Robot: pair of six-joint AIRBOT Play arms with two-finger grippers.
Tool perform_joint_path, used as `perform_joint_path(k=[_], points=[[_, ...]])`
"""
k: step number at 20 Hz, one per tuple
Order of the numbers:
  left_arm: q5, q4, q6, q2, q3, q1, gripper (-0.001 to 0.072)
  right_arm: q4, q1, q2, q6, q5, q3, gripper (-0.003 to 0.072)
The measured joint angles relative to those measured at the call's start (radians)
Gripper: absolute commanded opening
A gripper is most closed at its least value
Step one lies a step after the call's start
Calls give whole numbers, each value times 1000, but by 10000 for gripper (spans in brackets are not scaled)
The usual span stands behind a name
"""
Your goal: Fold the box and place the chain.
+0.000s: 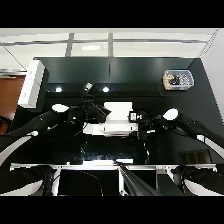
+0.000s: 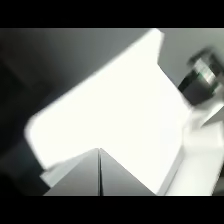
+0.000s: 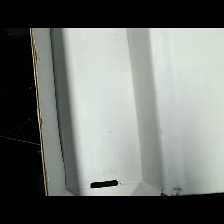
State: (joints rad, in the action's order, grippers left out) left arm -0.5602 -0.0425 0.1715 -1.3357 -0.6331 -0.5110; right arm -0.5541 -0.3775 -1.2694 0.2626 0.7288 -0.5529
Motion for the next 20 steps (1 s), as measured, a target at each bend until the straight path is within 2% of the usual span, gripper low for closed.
perform_joint_path(k=[3,7,10,12,13,14,15,16,20], points=[[25,-111,49,-17,-9,-37,30,0,0,0,0,0,0,477],[17,-346,180,-2,-61,-32,32,0,0,0,0,0,0,477],[-42,-503,231,77,-111,27,32,0,0,0,0,0,0,477],[-145,-579,243,150,-129,90,33,0,0,0,0,0,0,477],[-214,-620,230,180,-131,115,109,0,0,0,0,0,0,477],[-289,-674,207,206,-127,131,315,0,0,0,0,0,0,477],[-358,-727,190,225,-114,137,571,0,0,0,0,0,0,477],[-395,-771,177,236,-94,138,710,0,0,0,0,0,0,477],[-338,-863,121,256,2,85,709,0,0,0,0,0,0,477]])
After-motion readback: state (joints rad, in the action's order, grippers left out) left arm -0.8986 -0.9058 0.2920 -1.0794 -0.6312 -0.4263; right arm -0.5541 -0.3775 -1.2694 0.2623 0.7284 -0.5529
